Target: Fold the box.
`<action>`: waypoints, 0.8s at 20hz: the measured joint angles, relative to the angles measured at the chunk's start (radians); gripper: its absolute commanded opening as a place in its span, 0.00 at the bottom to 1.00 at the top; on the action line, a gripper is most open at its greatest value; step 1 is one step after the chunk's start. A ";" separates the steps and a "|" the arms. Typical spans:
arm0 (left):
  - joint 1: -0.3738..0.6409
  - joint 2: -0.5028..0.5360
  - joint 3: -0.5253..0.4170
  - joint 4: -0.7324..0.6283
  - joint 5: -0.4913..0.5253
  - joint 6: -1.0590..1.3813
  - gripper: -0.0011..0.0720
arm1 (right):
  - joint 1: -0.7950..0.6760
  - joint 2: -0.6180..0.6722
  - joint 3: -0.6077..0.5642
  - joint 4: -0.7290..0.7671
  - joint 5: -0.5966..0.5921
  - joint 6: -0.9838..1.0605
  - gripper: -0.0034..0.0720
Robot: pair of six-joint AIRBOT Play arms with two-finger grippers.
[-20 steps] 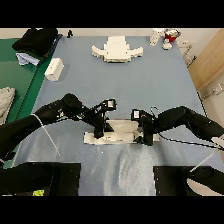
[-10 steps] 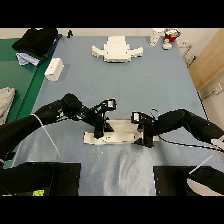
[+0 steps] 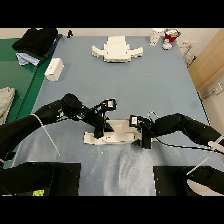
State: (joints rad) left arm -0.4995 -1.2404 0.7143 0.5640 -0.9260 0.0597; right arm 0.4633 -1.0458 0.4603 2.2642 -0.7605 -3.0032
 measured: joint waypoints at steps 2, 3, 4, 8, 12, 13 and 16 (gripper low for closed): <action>0.000 0.000 0.000 0.000 0.000 0.000 0.03 | 0.002 -0.006 -0.002 -0.006 0.004 0.000 0.69; 0.000 0.000 0.000 0.000 0.000 0.000 0.03 | 0.004 -0.009 -0.003 -0.008 0.003 -0.001 0.68; 0.000 0.000 0.000 0.000 0.000 0.000 0.03 | 0.004 -0.011 -0.003 -0.010 0.003 -0.001 0.68; 0.000 0.000 0.000 0.000 0.000 0.000 0.03 | 0.005 -0.016 -0.004 -0.019 -0.007 -0.001 0.68; 0.000 0.000 0.000 0.000 0.000 0.000 0.03 | 0.005 -0.018 -0.004 -0.031 -0.014 -0.001 0.68; 0.000 0.000 0.000 0.000 0.000 0.000 0.03 | 0.005 -0.018 -0.004 -0.032 -0.015 -0.001 0.68; 0.000 0.000 0.000 0.000 0.000 0.000 0.03 | 0.005 -0.018 -0.004 -0.036 -0.018 -0.001 0.68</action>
State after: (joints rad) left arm -0.4995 -1.2404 0.7143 0.5640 -0.9260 0.0597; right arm 0.4686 -1.0641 0.4564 2.2280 -0.7784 -3.0039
